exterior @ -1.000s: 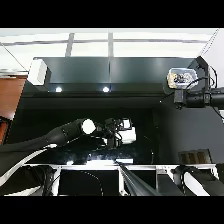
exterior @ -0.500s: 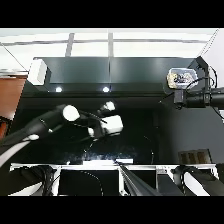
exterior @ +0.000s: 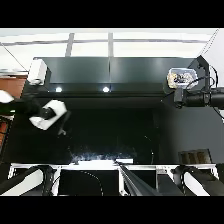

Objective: Fold the box and place the chain.

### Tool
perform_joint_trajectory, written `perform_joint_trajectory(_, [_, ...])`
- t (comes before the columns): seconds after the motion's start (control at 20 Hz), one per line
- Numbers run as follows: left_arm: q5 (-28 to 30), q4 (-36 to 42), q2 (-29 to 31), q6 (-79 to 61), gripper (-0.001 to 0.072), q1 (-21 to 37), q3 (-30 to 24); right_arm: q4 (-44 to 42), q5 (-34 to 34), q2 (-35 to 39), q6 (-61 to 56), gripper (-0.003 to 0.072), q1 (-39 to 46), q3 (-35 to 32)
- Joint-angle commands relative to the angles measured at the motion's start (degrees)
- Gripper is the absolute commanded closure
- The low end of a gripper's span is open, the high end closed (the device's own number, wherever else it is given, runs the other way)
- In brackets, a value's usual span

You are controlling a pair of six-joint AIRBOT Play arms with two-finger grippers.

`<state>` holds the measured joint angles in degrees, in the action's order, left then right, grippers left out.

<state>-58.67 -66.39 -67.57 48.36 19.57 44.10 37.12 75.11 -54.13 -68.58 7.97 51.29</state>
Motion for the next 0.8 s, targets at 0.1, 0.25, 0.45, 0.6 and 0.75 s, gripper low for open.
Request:
perform_joint_trajectory(0.1, [10.08, 0.79, -8.07, 0.94, 0.0419, 12.94, 8.85, -0.02, -2.34, 0.04, 0.00, 0.0678, -0.02, 0.00])
perform_joint_trajectory(0.25, [10.40, 2.14, -17.62, 1.38, 0.0419, 12.13, 17.59, -0.04, -2.27, 0.04, -0.33, 0.0678, -0.04, 0.00])
perform_joint_trajectory(0.45, [11.30, 2.78, -25.18, 1.33, 0.0419, 8.85, 25.22, 0.00, -2.60, 0.04, -1.31, 0.0678, -0.04, 0.00])
perform_joint_trajectory(0.6, [14.19, 2.56, -27.89, 1.36, 0.0417, 6.16, 27.91, 0.00, -3.43, 0.04, -2.43, 0.0678, -0.07, 0.00])
perform_joint_trajectory(0.75, [17.90, 2.54, -28.37, 1.40, 0.0417, 5.29, 28.37, 0.02, -3.19, 0.04, -3.06, 0.0678, -0.17, 0.00])
